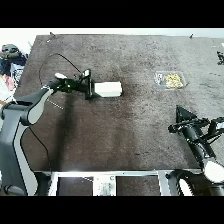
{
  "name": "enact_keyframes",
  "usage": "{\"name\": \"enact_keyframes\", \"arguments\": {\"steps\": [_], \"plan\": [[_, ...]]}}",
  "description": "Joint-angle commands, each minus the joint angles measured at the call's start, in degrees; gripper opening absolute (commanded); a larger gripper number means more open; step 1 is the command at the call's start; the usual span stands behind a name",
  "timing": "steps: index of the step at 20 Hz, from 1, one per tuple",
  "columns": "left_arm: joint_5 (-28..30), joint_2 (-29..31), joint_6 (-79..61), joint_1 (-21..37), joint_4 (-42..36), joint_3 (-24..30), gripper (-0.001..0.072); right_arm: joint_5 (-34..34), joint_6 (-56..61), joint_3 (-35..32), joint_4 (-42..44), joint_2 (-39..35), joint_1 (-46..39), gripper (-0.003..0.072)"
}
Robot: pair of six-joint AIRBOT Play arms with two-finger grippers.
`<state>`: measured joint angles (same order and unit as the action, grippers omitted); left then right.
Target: Fold the box and place the chain.
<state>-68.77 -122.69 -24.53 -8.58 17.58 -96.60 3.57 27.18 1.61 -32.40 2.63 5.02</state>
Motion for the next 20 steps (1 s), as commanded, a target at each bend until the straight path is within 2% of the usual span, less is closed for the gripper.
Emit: {"name": "enact_keyframes", "arguments": {"steps": [1,4,6,8,10,13,15,20], "plan": [[4.3,4.6,0.3,1.7,-3.5,-0.1,0.001,-1.1,-0.2,-0.2,0.0,-0.2,0.0,0.0011],[13.9,11.8,1.6,5.6,-3.5,-0.1,0.0009,-3.0,-0.2,-0.2,0.0,-0.2,0.0,0.0011],[24.1,16.4,7.0,9.3,-3.5,-0.1,0.001,-4.2,-0.2,-0.2,0.0,-0.2,0.0,0.0011],[34.2,19.5,13.0,13.6,-3.5,0.0,0.001,-4.5,-0.2,-0.2,0.0,-0.2,0.0,0.0011],[41.3,20.7,20.3,18.6,-3.4,0.0,0.001,-4.5,-0.2,-0.2,0.0,-0.2,0.0,0.0011],[45.0,20.7,33.0,25.7,-2.5,0.5,0.001,-4.5,-0.2,-0.2,0.1,-0.2,0.0,0.0011],[46.4,20.4,38.4,29.2,0.8,1.7,0.0009,-4.5,-0.1,-0.2,0.1,-0.2,0.0,0.0011],[45.7,14.3,44.7,31.9,7.8,1.7,0.001,-4.5,-0.1,-0.2,0.1,-0.2,0.0,0.0011]]}}
